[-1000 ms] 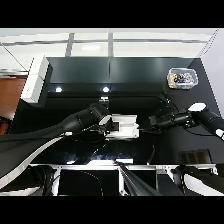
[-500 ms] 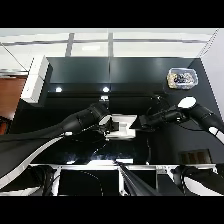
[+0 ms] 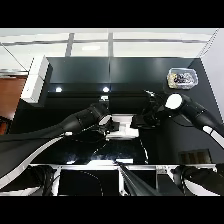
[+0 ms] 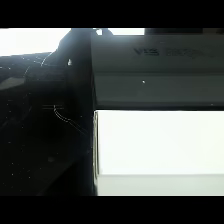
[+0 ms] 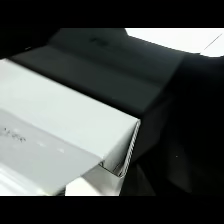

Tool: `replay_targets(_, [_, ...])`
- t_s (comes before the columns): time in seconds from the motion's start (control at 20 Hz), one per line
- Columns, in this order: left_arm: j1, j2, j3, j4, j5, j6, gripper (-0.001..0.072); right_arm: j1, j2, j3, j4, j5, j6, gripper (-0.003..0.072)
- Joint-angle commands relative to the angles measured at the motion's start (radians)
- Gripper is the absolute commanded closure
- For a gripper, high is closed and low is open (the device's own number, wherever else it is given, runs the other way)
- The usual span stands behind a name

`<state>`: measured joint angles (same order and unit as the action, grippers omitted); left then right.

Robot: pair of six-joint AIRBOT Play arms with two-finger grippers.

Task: Fold the box and place the chain.

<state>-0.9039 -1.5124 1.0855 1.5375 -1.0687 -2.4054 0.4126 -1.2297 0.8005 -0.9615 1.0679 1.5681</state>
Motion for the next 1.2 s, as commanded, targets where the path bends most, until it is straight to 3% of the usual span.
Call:
replay_targets(0.0, [0.0,0.001,0.0,0.0,0.002,0.001,0.0682,0.11,0.001,0.024,-0.217,-0.064,0.256,0.0216])
replay_targets(0.4, [0.0,0.001,0.0,0.0,0.001,0.002,0.0683,0.315,-0.003,0.024,-0.471,-0.062,0.618,0.0256])
replay_targets(0.45, [0.0,0.001,0.0,0.0,0.001,0.002,0.0683,0.324,-0.005,0.024,-0.479,-0.061,0.644,0.0258])
replay_targets(0.5, [0.0,0.001,0.0,0.0,0.002,0.002,0.0682,0.332,-0.008,0.024,-0.481,-0.064,0.66,0.0343])
replay_targets(0.55, [0.0,0.001,0.0,0.0,0.004,0.001,0.0682,0.337,-0.012,0.024,-0.489,-0.074,0.668,0.0381])
replay_targets(0.9, [0.0,0.001,0.0,0.0,0.013,0.002,0.0683,0.339,-0.07,0.043,-0.507,-0.058,0.729,0.0381])
replay_targets(0.95, [0.0,0.001,0.0,0.0,0.013,0.002,0.0683,0.339,-0.078,0.05,-0.508,-0.056,0.729,0.0418])
replay_targets(1.15, [0.0,0.001,0.0,-0.001,0.011,0.002,0.0683,0.34,-0.11,0.088,-0.509,-0.044,0.729,0.0421])
